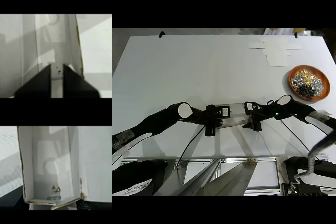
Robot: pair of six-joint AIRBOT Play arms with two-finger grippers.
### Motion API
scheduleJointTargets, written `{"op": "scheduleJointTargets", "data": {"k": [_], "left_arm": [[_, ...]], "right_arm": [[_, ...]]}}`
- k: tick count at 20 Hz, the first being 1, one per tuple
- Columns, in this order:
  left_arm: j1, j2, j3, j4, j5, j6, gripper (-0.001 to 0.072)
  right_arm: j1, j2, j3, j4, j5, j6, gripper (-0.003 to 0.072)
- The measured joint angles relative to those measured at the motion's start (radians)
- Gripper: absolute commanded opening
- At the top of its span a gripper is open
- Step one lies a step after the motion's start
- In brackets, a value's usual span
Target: Fold the box and place the chain.
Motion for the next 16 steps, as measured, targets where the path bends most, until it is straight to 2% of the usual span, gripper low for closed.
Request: {"op": "scheduleJointTargets", "data": {"k": [5,10,13,16], "left_arm": [[0.015,0.141,0.0,0.108,-0.044,-0.244,0.0002],[0.065,0.317,0.0,0.353,-0.137,-0.84,0.0002],[0.116,0.357,-0.008,0.461,-0.24,-1.231,0.0003],[0.153,0.343,-0.032,0.487,-0.287,-1.449,0.0003]], "right_arm": [[0.0,0.0,0.0,0.001,-0.001,0.001,0.032],[0.0,0.0,0.0,0.001,-0.001,0.001,0.032],[0.0,0.0,0.0,0.001,-0.001,0.0,0.032],[0.0,0.0,0.0,0.001,-0.001,0.0,0.032]]}}
